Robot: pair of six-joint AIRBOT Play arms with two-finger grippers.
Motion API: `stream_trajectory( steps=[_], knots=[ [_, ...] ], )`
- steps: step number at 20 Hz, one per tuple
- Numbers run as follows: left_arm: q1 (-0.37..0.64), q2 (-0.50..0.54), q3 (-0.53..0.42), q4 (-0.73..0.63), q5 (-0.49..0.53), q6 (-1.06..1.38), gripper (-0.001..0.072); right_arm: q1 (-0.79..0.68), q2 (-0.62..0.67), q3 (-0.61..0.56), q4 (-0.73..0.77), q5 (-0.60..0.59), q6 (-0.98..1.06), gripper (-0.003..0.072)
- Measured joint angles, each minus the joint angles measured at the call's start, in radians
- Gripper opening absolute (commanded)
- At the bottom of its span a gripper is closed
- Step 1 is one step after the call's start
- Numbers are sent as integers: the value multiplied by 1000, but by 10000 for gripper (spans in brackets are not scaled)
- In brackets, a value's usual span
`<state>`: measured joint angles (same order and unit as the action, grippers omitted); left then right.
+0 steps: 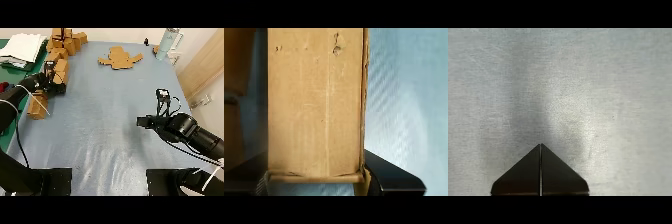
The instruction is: Fold the box.
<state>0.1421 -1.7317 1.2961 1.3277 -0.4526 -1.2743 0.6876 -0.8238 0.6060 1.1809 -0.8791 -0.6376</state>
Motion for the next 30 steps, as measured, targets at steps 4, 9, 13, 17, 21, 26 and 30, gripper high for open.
stream_trajectory(
  steps=[4, 9, 13, 17, 21, 26, 30],
  knots=[
    [1, -96, 132, 2, -5, 2, 513, 0, 0, 0, -7, 5, -2, 7],
    [1, -174, 238, 3, -8, 2, 513, 0, 0, 0, -10, 7, -2, 8],
    [1, -195, 262, 3, -2, 2, 513, 0, 0, 0, -11, 8, -2, 8],
    [1, -203, 268, 3, 0, 3, 513, 0, 0, 0, -17, 8, -3, 8],
    [1, -206, 270, 0, -10, 2, 514, 0, 0, 0, -19, 8, -3, 8],
    [5, -206, 273, -2, -43, 1, 701, 0, 0, 0, -21, 8, -3, 7],
    [16, -196, 278, -8, -109, -27, 701, 0, 0, 0, -21, 8, -3, 8]
  ],
)
